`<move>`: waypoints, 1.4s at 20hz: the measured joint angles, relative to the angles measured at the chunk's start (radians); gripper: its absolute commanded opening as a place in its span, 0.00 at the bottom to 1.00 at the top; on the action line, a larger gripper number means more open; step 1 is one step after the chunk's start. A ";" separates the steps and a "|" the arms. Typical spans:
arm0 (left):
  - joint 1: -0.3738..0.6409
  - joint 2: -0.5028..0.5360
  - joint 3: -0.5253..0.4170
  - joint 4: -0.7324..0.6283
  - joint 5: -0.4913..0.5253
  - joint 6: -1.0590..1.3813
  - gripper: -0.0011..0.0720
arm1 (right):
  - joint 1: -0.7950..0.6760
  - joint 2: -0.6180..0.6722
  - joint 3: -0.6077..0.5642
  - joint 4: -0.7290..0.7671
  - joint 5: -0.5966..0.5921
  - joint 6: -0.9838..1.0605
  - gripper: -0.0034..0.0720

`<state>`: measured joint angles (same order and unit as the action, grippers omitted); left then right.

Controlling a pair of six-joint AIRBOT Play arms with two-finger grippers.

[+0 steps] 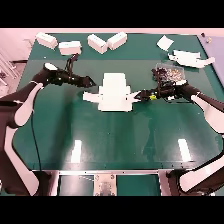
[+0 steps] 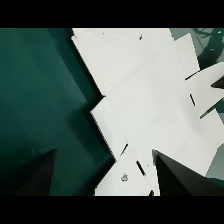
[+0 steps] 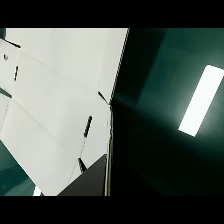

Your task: Fold the box and place the chain.

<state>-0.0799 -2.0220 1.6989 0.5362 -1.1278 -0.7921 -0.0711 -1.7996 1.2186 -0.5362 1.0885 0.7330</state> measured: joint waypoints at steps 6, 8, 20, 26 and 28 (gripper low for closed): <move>-0.001 -0.164 0.193 -0.017 -0.082 -0.120 0.96 | 0.000 0.000 0.000 0.000 0.000 0.000 0.05; -0.011 -0.194 0.235 -0.025 -0.097 -0.140 0.96 | 0.000 0.000 0.000 0.000 0.000 0.000 0.05; -0.097 -0.231 0.285 -0.026 -0.143 -0.176 0.84 | 0.000 0.000 0.000 0.000 0.000 0.000 0.05; -0.114 -0.232 0.285 -0.024 -0.140 -0.149 0.65 | 0.000 0.000 0.000 0.000 0.000 -0.002 0.05; -0.116 -0.232 0.285 -0.029 -0.131 -0.136 0.65 | 0.000 0.000 0.000 0.000 0.000 -0.003 0.05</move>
